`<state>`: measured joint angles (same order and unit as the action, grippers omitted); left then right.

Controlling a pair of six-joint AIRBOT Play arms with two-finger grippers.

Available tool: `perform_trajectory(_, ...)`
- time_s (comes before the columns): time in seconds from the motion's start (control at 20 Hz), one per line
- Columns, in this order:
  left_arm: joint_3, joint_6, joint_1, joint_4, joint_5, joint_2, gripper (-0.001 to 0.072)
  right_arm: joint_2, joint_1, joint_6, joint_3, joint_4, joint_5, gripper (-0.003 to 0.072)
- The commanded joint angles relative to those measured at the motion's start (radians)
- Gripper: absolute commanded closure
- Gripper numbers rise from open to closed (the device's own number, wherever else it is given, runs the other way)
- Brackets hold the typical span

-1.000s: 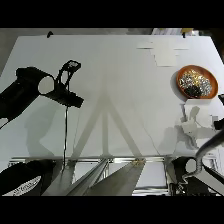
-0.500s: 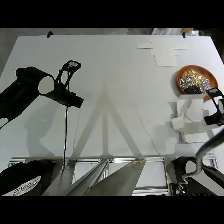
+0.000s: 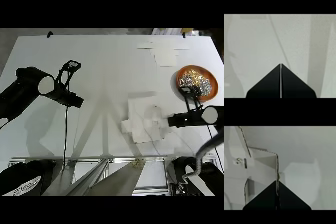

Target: Fold the box and place the chain.

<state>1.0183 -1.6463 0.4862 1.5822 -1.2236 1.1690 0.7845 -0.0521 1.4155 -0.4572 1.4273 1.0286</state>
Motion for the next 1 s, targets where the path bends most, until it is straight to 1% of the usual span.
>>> perform_trajectory(0.0,0.000,0.000,0.000,0.000,0.000,0.000,0.0701,-0.099,-0.166,0.074,0.085,-0.119,-0.093,0.0668)
perform_trajectory(0.15,0.000,0.000,0.000,0.000,0.000,0.000,0.0701,-0.142,-0.263,0.165,0.127,-0.114,-0.193,0.0668)
perform_trajectory(0.35,0.000,0.000,0.000,0.000,0.002,0.000,0.0701,-0.149,-0.340,0.263,0.142,-0.043,-0.266,0.0668)
perform_trajectory(0.45,0.000,0.000,0.000,-0.001,0.029,0.000,0.0701,-0.149,-0.348,0.263,0.142,-0.047,-0.271,0.0668)
perform_trajectory(0.55,0.000,0.005,0.000,-0.002,0.090,0.001,0.0700,-0.149,-0.348,0.263,0.142,-0.046,-0.271,0.0668)
perform_trajectory(0.6,0.000,0.020,0.001,-0.017,0.116,0.004,0.0623,-0.149,-0.348,0.262,0.142,-0.046,-0.271,0.0668)
perform_trajectory(0.65,0.000,0.109,0.001,-0.073,0.136,0.012,0.0370,-0.149,-0.348,0.262,0.142,-0.046,-0.271,0.0668)
perform_trajectory(0.7,0.000,0.241,-0.001,-0.173,0.139,0.029,0.0263,-0.149,-0.348,0.262,0.142,-0.046,-0.271,0.0668)
perform_trajectory(0.75,0.000,0.358,-0.001,-0.286,0.133,0.051,0.0254,-0.149,-0.348,0.262,0.142,-0.046,-0.271,0.0667)
perform_trajectory(0.85,0.000,0.570,-0.001,-0.506,0.137,0.110,0.0192,-0.149,-0.348,0.262,0.142,-0.047,-0.271,0.0667)
perform_trajectory(0.95,0.000,0.771,-0.001,-0.715,0.142,0.183,0.0192,-0.149,-0.348,0.262,0.142,-0.047,-0.271,0.0667)
